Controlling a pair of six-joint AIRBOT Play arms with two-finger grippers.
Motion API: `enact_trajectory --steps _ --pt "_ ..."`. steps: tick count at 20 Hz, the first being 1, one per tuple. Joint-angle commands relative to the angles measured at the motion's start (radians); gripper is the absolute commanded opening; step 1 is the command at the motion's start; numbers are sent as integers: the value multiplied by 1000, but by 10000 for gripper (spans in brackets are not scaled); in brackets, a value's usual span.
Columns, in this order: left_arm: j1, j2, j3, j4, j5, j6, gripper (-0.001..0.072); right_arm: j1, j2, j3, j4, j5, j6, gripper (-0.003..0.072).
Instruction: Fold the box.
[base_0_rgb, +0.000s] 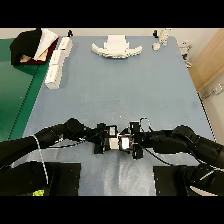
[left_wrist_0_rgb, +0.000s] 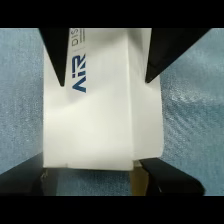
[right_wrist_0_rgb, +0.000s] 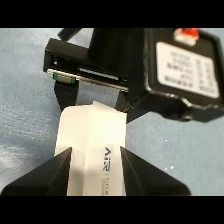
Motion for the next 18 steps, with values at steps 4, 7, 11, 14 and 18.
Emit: enact_trajectory --steps 4,7,11,14,18 --pt "0 1 0 1 0 1 463 0 11 13 -29 31 -1 476" --pt "0 1 0 1 0 1 463 0 10 21 -29 34 -1 476" --pt "0 1 0 1 0 1 463 0 9 21 -37 34 -1 459" --pt "0 1 0 1 0 1 463 -8 -5 21 -56 40 -1 444" --pt "0 1 0 1 0 1 463 -7 -37 20 -63 52 -1 442"
